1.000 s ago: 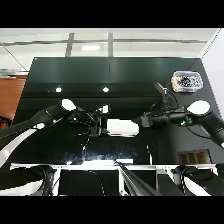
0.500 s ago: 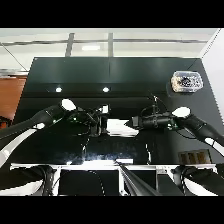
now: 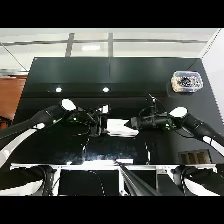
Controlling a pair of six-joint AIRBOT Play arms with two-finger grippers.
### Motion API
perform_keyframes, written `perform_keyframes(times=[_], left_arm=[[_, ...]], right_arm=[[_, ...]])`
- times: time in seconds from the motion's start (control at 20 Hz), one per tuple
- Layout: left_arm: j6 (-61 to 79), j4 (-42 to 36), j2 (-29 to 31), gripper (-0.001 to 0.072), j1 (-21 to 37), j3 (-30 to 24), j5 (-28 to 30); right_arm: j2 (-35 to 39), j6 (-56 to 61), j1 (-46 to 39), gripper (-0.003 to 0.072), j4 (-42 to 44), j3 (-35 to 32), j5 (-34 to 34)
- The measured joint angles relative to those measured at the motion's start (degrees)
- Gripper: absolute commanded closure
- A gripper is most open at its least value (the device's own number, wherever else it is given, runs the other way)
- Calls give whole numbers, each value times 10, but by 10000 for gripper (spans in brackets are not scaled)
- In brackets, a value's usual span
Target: Fold the box and place the chain.
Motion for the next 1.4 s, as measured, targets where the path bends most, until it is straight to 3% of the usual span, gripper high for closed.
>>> perform_keyframes(times=[0.05,0.15,0.3,0.4,0.7,0.9,1.2,1.4], left_arm=[[0,0,0,320,0,0,0],[-1,-1,0,66,0,0,0],[-3,0,4,63,4,1,0],[-4,0,12,-9,8,1,-1],[-36,17,71,-8,14,3,-9],[-49,8,94,-2,-26,25,-7],[-83,55,21,-1,-111,103,29],[-120,89,-20,0,-136,140,34]], right_arm=[[1,0,0,673,-2,1,0],[8,-2,-4,673,-9,10,10],[48,-9,-34,674,-26,50,70],[86,-9,-72,674,-45,82,128],[202,19,-265,674,-133,139,231],[227,26,-327,674,-160,146,240],[234,30,-340,673,-176,148,233],[235,30,-341,674,-182,148,234]])
